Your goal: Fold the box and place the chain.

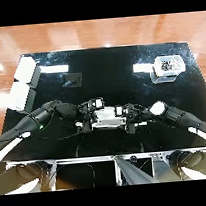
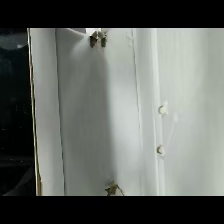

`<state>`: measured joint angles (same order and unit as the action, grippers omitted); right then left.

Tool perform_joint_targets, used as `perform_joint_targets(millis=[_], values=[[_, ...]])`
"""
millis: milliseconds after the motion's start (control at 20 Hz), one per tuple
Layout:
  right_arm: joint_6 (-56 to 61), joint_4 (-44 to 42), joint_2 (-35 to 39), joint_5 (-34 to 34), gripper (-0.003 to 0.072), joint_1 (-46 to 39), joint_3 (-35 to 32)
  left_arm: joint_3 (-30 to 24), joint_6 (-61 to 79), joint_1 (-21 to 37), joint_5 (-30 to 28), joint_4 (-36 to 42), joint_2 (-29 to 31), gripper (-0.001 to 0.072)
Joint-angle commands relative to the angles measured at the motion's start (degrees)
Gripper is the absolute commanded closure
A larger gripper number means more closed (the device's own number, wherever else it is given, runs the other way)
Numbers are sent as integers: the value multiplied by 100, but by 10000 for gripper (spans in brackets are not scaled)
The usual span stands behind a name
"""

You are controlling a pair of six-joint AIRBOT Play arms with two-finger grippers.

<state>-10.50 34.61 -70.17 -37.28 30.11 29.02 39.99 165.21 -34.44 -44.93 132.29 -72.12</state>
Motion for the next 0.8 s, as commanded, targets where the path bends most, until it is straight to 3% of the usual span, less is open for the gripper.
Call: perform_joint_targets(millis=[0, 50, 150, 250, 350, 400, 450, 500, 550, 600, 650, 750], values=[[2, -2, -2, -2, 136, 2, 0, 7, 2, 0, 63, 177, -13, 379], [2, -2, -2, -2, 136, 2, 0, 7, 2, 0, 68, 181, -37, 336], [2, -2, -2, -2, 136, 2, 0, 7, 2, 0, 66, 208, -120, 329], [2, -2, -11, -2, 136, 2, 2, 7, 0, -22, 68, 214, -203, 174], [2, -2, -17, -2, 136, 2, 2, 7, 0, -48, 66, 225, -216, 175], [2, -4, -17, -2, 136, 2, 2, 7, -24, -61, 63, 227, -216, 244], [2, -2, -17, -2, 137, 2, 0, 7, -24, -63, 61, 221, -216, 383], [2, -2, -17, -2, 136, 2, 2, 7, -28, -61, 59, 221, -216, 394], [2, -2, -22, -2, 136, 2, 0, 7, -42, -61, 66, 267, -219, 365], [2, -2, -31, -2, 136, 2, 0, 7, -42, -61, 79, 367, -219, 229], [2, -2, -39, -2, 136, 2, 0, 7, -44, -61, 83, 415, -219, 204], [2, -2, -42, -2, 136, 2, 0, 7, -42, -59, 81, 411, -219, 438]])
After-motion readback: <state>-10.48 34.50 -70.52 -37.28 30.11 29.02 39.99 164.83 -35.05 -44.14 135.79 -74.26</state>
